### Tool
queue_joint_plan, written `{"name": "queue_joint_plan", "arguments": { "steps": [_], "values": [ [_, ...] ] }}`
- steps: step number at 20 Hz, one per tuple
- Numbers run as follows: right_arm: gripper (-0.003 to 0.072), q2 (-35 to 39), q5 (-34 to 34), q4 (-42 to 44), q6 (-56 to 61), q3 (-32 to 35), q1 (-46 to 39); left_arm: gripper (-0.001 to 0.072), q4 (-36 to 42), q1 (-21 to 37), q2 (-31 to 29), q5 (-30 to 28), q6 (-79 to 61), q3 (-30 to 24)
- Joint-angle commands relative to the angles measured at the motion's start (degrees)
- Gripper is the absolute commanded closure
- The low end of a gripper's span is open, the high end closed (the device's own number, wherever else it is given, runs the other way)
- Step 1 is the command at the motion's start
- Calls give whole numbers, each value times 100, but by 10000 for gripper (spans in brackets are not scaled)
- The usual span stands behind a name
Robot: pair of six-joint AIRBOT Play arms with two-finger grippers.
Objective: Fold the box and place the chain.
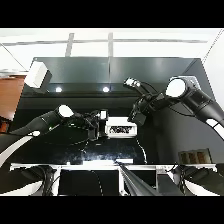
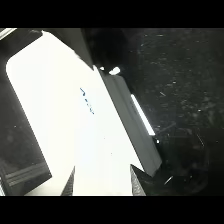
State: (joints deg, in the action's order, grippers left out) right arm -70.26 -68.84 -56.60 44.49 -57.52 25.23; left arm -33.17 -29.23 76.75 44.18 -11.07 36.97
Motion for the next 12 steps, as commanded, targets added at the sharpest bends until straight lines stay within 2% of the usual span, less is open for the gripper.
{"name": "queue_joint_plan", "arguments": {
  "steps": [1, 4, 5, 8, 9, 12],
  "values": [
    [294, -4, -138, 35, -68, 7, 103, 295, -2, -2, 4, -4, -2, 0],
    [305, -7, -262, -94, -68, 17, 144, 296, -2, -2, 4, -4, -2, 0],
    [388, -4, -291, -92, -68, 17, 144, 296, -2, -2, 4, -4, -2, 0],
    [397, -4, -393, -90, -66, 17, 144, 296, -2, -2, 4, -4, -2, 0],
    [507, -4, -411, -94, -66, 17, 144, 296, -2, -2, 4, -4, -2, 0],
    [508, -7, -422, -90, -66, 17, 144, 296, -2, -2, 4, -4, -2, 0]
  ]
}}
